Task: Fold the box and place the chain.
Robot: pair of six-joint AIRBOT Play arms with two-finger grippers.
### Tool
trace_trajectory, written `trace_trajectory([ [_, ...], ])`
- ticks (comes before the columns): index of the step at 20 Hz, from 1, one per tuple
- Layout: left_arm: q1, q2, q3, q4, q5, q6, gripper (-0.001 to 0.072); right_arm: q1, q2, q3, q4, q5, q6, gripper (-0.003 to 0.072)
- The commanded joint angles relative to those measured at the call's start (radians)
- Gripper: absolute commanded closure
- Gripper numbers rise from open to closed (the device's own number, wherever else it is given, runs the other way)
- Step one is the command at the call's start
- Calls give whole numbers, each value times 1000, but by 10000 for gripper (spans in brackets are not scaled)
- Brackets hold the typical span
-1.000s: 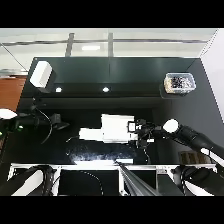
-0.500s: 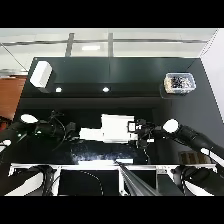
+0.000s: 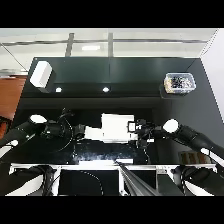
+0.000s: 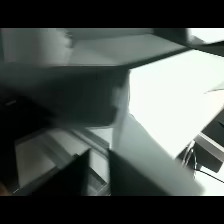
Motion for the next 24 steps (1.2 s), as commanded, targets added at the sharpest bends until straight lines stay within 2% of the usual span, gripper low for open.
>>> trace_trajectory([
  [1, -10, 0, 30, -49, -66, 130, 370, 0, 0, 0, 0, 0, 0, 484],
  [2, -10, 0, 43, -48, -71, 129, 139, 0, 0, 0, 0, 0, 0, 485],
  [3, -10, 0, 57, -47, -74, 127, -6, 0, 0, 0, 0, 0, 0, 485],
  [7, -27, 0, 101, -95, -105, 127, -3, 0, 0, 0, 0, 0, 0, 484],
  [9, -68, 0, 115, -105, -74, 127, 3, 0, 0, 0, 0, 0, 0, 485],
  [15, -274, 0, 115, -43, 173, 38, 24, 0, 0, 0, 0, 0, 0, 484],
  [18, -315, 0, 115, -16, 248, -9, 40, 0, 0, 0, 0, 0, 0, 484],
  [21, -354, 0, 124, 84, 296, -143, 41, 0, 0, 0, 0, 0, 0, 484],
  [24, -419, -1, 182, 280, 333, -337, 40, 0, 0, 0, 0, 0, 0, 484],
])
